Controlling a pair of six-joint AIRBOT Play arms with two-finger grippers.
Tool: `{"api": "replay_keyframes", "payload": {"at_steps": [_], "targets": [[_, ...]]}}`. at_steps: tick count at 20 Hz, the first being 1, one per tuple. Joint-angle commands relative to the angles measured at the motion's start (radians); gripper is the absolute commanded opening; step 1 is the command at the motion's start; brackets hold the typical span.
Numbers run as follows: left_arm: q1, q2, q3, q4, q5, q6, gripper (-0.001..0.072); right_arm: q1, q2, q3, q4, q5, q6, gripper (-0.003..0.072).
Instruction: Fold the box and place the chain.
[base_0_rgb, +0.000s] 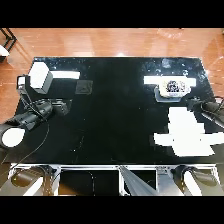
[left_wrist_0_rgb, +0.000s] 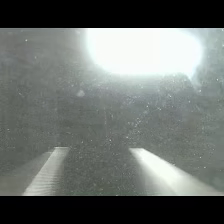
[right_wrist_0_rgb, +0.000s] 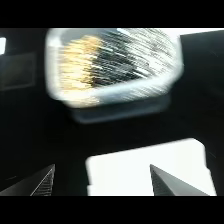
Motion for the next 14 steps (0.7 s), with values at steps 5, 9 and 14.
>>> {"api": "replay_keyframes", "payload": {"at_steps": [5, 9, 14], "targets": [[-0.002, 0.000, 0.000, -0.014, 0.021, 0.003, 0.0630, -0.471, -0.379, 0.267, -0.090, 0.158, 0.087, 0.0697], [-0.002, 0.000, 0.000, -0.014, 0.020, 0.003, 0.0630, -0.777, -0.539, 0.439, -0.067, 0.367, -0.058, 0.0697], [-0.002, -0.001, 0.000, -0.015, 0.019, 0.003, 0.0630, -1.043, -0.642, 0.460, 0.229, 0.566, -0.436, 0.0697]]}}
